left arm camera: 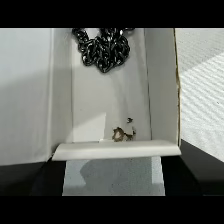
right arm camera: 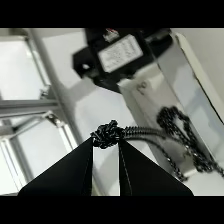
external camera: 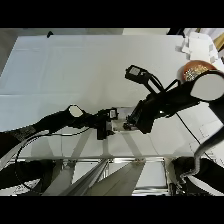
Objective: Fold the box and place the chain.
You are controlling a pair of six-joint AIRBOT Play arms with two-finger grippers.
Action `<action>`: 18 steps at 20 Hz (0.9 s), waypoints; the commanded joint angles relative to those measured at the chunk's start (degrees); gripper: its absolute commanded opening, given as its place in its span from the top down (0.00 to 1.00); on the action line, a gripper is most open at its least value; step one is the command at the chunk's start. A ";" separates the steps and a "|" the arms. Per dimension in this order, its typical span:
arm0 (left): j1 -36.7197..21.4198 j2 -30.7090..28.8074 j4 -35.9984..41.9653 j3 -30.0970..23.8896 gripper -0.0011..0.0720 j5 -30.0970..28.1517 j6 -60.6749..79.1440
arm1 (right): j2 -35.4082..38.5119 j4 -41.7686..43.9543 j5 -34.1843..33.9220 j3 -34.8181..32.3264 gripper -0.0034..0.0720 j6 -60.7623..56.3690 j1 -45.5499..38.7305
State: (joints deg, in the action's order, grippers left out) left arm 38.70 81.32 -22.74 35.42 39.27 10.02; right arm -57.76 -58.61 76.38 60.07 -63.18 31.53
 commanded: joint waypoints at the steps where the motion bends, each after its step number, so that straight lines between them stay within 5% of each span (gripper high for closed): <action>1: -0.04 0.02 -0.02 -0.02 0.81 0.00 0.00 | -3.08 -5.40 -6.69 -5.11 0.93 -2.99 0.96; 4: -0.04 0.02 -0.02 -0.02 0.81 0.02 0.02 | -7.78 -5.57 -11.50 -9.79 0.90 -2.99 0.96; 6: -0.04 0.02 -0.02 -0.02 0.81 -0.02 0.00 | -10.34 -6.54 -11.43 -9.92 0.55 -2.99 0.98; 11: -0.04 0.02 -0.02 -0.02 0.81 0.00 0.00 | -9.94 -7.17 -11.34 -9.90 0.34 -2.99 0.98; 15: -0.04 0.02 -0.02 -0.02 0.81 0.00 0.02 | -3.80 -9.49 -11.26 -9.84 0.36 -3.02 0.94; 18: -0.04 0.02 -0.02 -0.02 0.81 -0.02 0.00 | 2.93 -14.10 -9.25 -9.81 0.57 -6.16 -3.39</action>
State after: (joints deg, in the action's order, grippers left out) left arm 38.70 81.32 -22.74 35.42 39.27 10.02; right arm -59.79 -68.82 65.71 50.26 -67.07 30.94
